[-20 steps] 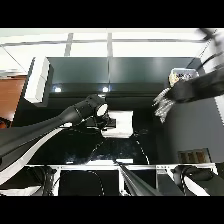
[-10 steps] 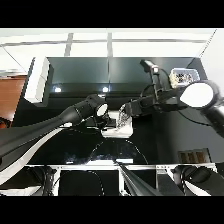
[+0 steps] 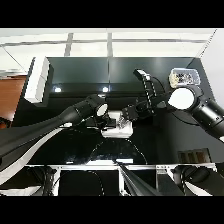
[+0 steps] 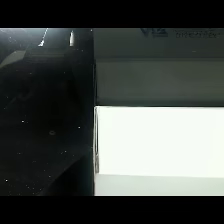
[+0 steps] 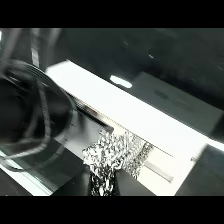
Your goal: Fold the box and place the chain.
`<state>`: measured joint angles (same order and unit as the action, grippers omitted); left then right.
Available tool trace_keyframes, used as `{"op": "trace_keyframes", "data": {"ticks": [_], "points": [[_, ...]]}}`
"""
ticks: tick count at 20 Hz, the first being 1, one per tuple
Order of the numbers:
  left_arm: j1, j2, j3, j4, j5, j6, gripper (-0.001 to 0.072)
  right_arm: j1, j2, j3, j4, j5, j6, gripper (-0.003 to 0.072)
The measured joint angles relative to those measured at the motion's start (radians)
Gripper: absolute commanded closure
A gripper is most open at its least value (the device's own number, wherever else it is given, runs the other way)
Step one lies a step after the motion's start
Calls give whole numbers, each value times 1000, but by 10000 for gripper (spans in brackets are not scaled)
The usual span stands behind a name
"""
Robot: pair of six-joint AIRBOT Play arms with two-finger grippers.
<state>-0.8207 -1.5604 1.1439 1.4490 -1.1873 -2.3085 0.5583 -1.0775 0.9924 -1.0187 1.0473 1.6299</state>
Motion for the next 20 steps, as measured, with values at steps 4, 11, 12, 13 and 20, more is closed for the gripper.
{"op": "trace_keyframes", "data": {"ticks": [4, 11, 12, 13, 20], "points": [[0, 0, 0, 0, 0, 0, 683, 12, -3, -2, -20, 13, 6, 320], [0, 0, 0, 0, 0, 0, 683, -74, 53, 3, -158, 115, 10, 320], [0, 0, 0, 0, 0, 0, 683, -105, 74, 3, -199, 145, 10, 320], [0, 0, 0, 0, 0, 0, 683, -133, 95, 3, -234, 171, 10, 320], [-2, 3, 15, -44, 20, 6, 15, -238, 159, 2, -325, 265, 3, 321]]}}
